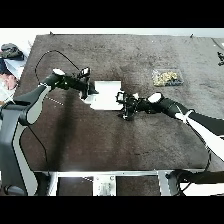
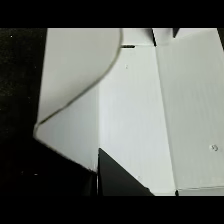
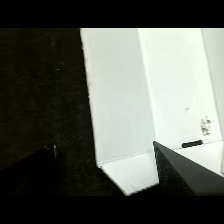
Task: Fold the box and place the chain.
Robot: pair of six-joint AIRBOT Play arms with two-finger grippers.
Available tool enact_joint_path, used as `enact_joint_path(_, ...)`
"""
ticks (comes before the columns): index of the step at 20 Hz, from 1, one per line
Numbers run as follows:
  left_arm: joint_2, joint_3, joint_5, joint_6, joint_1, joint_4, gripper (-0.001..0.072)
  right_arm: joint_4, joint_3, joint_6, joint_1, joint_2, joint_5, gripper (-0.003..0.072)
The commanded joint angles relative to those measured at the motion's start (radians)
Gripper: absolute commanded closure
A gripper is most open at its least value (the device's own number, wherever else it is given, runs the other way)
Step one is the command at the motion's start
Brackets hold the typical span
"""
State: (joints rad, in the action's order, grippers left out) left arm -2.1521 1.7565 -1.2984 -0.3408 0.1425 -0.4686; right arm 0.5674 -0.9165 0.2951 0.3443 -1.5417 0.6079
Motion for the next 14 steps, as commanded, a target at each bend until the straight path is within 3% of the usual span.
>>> enact_joint_path(1, 0.000, 0.000, 0.000, 0.000, 0.000, 0.002, 0.0698, -0.032, -0.013, -0.003, 0.005, -0.013, -0.073, -0.0015)
enact_joint_path(14, 0.000, 0.000, 0.000, 0.000, 0.000, 0.002, 0.0698, 0.037, -0.152, -0.075, -0.056, -0.014, -0.043, 0.0005)
